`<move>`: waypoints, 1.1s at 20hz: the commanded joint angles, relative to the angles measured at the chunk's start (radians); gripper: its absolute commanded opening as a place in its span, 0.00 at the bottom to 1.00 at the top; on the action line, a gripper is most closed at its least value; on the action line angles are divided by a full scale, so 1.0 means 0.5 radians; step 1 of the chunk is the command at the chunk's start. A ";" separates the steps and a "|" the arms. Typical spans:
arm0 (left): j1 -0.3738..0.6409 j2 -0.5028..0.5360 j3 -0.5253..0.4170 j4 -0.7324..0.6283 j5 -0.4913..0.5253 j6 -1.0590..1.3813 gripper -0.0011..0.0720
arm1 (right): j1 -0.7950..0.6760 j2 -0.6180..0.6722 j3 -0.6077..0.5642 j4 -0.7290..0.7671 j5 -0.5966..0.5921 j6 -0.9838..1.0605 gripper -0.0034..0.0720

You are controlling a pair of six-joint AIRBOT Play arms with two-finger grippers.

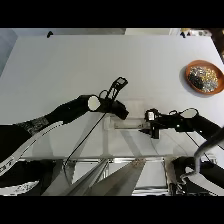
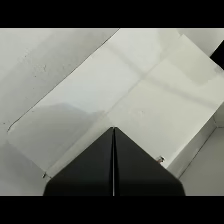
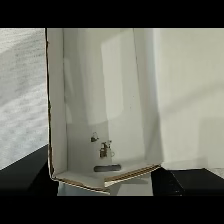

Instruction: Fold the box and place the chain.

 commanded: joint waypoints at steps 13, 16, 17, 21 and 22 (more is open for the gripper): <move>-0.028 0.488 -0.001 0.745 -0.999 0.125 0.02 | 0.001 0.002 0.000 -0.003 -0.001 0.001 0.58; -0.033 0.407 -0.001 0.747 -0.997 0.198 0.02 | 0.001 0.002 0.000 -0.003 -0.001 0.001 0.58; -0.037 0.385 -0.001 0.746 -1.008 0.236 0.02 | 0.001 0.002 0.000 -0.003 0.000 0.001 0.58; -0.034 0.359 -0.001 0.876 -1.131 0.249 0.02 | 0.001 0.002 0.000 -0.003 -0.001 0.001 0.58; -0.031 0.359 -0.001 0.933 -1.187 0.249 0.02 | 0.001 0.002 0.000 -0.003 -0.001 0.001 0.58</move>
